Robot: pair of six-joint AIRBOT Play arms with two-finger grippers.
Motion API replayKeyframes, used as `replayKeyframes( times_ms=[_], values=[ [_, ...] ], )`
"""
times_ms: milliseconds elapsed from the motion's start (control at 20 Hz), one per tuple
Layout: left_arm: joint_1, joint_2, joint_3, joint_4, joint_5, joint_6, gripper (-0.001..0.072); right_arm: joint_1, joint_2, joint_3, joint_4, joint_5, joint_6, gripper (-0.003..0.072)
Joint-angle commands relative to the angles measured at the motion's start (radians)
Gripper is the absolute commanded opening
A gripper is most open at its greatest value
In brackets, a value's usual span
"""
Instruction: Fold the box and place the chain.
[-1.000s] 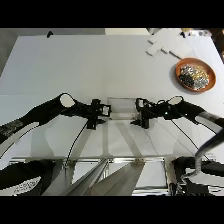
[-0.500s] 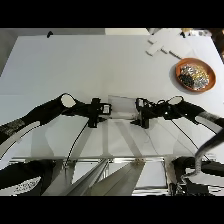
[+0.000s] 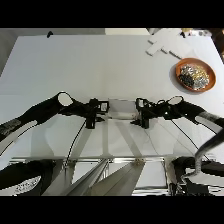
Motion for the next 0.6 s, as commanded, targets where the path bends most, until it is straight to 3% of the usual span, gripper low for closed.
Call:
replayKeyframes(
  times_ms=[0, 100, 550],
  values=[
    [0.046, 0.029, 0.002, 0.013, -0.016, -0.006, 0.0242, 0.000, 0.000, 0.000, 0.001, 0.001, 0.002, 0.0527],
    [0.051, 0.027, 0.003, -0.009, 0.027, -0.006, 0.0137, 0.000, 0.000, 0.000, 0.001, 0.001, 0.002, 0.0527],
    [0.036, -0.017, 0.014, -0.070, 0.034, 0.110, 0.0155, 0.000, 0.000, 0.000, 0.000, 0.001, 0.002, 0.0527]
  ],
)
